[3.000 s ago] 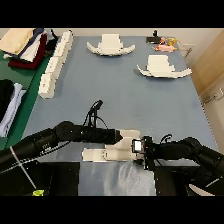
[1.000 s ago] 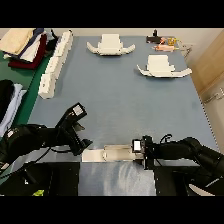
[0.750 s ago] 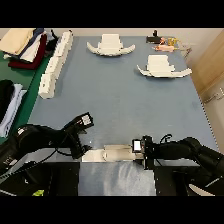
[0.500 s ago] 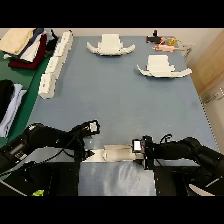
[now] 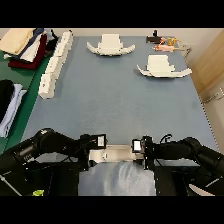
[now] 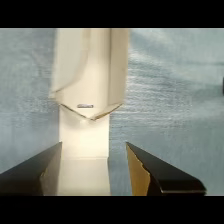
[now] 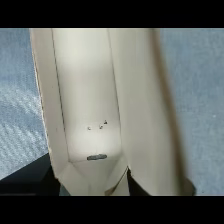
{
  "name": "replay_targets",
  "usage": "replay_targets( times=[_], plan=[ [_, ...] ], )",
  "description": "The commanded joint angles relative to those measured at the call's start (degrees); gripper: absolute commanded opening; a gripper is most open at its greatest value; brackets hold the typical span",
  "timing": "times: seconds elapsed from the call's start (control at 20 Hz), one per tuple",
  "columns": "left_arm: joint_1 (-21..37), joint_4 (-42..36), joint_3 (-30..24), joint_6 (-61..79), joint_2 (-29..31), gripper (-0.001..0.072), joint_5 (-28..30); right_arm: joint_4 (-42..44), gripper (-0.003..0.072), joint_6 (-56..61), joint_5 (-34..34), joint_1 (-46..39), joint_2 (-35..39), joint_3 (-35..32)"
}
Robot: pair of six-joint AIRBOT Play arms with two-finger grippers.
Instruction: Fold the box.
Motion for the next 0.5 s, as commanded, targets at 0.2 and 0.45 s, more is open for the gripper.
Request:
replay_targets(
  times=[0.2, 0.45],
  plan=[
    [-7.6, -0.1, -5.7, -4.9, 1.5, 0.0580, 18.4, 0.0, 0.0420, 0.0, 0.0, 0.0, 0.0, 0.0],
    [-7.6, -1.0, -5.7, -4.8, -2.1, 0.0309, 20.3, 0.0, 0.0420, 0.0, 0.0, 0.0, 0.0, 0.0]
  ],
)
